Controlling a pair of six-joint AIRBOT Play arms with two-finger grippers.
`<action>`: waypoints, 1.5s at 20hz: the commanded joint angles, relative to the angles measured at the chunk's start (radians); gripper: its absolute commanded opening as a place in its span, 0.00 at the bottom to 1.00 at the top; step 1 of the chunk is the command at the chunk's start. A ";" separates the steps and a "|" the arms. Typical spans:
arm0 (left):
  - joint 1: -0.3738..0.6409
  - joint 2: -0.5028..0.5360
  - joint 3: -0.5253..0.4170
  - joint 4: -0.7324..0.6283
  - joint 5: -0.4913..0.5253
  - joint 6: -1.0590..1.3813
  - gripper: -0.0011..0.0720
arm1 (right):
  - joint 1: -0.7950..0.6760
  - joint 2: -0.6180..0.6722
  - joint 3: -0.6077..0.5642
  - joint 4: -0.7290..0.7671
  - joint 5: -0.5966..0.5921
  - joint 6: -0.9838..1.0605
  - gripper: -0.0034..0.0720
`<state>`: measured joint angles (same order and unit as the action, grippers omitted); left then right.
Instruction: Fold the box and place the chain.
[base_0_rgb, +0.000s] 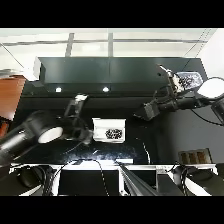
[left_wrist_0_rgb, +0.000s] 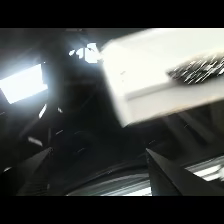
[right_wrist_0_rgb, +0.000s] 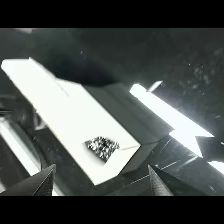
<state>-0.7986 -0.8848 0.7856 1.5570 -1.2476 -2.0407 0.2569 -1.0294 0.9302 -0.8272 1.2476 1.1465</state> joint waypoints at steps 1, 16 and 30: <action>0.144 0.192 -0.128 -0.093 -0.029 0.119 0.98 | 0.088 -0.046 0.091 -0.138 -0.064 0.136 0.98; 0.518 0.224 -0.224 -0.362 0.031 0.423 0.98 | 0.275 -0.348 0.400 -0.327 -0.081 0.181 0.98; 0.518 0.183 -0.224 -0.364 0.040 0.422 0.98 | 0.327 -0.398 0.400 -0.255 0.090 -0.094 0.97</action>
<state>-0.2810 -0.6994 0.5617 1.1923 -1.2118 -1.6188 0.5816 -1.4254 1.3304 -1.1110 1.2503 1.1252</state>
